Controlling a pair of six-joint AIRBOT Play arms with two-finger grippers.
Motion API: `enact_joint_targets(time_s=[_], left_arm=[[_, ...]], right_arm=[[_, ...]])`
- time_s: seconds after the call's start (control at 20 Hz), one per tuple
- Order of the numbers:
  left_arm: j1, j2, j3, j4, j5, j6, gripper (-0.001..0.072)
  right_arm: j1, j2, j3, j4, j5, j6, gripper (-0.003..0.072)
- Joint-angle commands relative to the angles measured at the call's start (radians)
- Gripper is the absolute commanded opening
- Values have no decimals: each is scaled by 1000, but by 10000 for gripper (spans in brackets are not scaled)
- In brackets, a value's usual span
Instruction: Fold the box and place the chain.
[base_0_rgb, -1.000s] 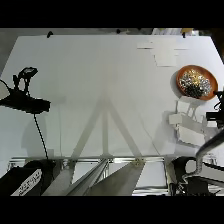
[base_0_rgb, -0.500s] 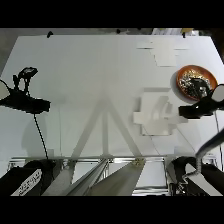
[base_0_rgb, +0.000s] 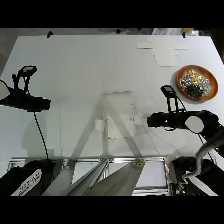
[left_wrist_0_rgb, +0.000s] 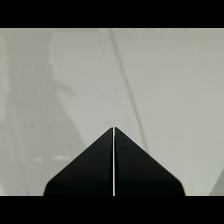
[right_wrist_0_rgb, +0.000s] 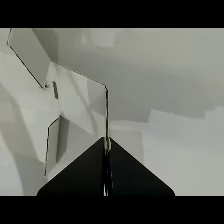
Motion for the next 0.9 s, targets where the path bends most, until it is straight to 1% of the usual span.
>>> enact_joint_targets(time_s=[0.0, 0.05, 0.1, 0.15, 0.2, 0.3, 0.35, 0.4, 0.5, 0.6, 0.7, 0.8, 0.85], left_arm=[[0, 0, 0, -28, 34, 7, 20], [0, 0, 0, -66, 54, 49, 92], [0, -2, 0, -121, 64, 132, 205], [0, -7, 0, -205, 76, 238, 310], [0, -18, 0, -307, 77, 349, 313], [-9, -64, 0, -568, 39, 604, 369], [-23, -97, 0, -686, 19, 713, 380], [-45, -134, 0, -771, 8, 810, 392], [-112, -211, 0, -829, 24, 936, 392], [-187, -288, 0, -837, 75, 991, 400], [-250, -364, 0, -886, 128, 1035, 538], [-299, -424, 1, -920, 187, 1055, 541], [-314, -454, 5, -931, 190, 1080, 557]], right_arm=[[79, 7, -9, 11, -62, 37, 20], [79, 7, -9, 10, -59, 38, 20], [79, 7, -9, 6, -57, 37, 20], [79, 7, -9, 4, -56, 37, 20], [79, 7, -9, 2, -55, 38, 20], [79, 7, -9, 0, -54, 38, 20], [79, 7, -9, 0, -54, 40, 20], [79, 7, -9, 0, -50, 40, 20], [79, 7, -9, 0, -43, 40, 20], [79, 7, -9, 0, -38, 40, 20], [79, 7, -9, 0, -25, 40, 20], [79, 7, -9, 0, 1, 40, 20], [79, 7, -9, 0, 10, 40, 20]])
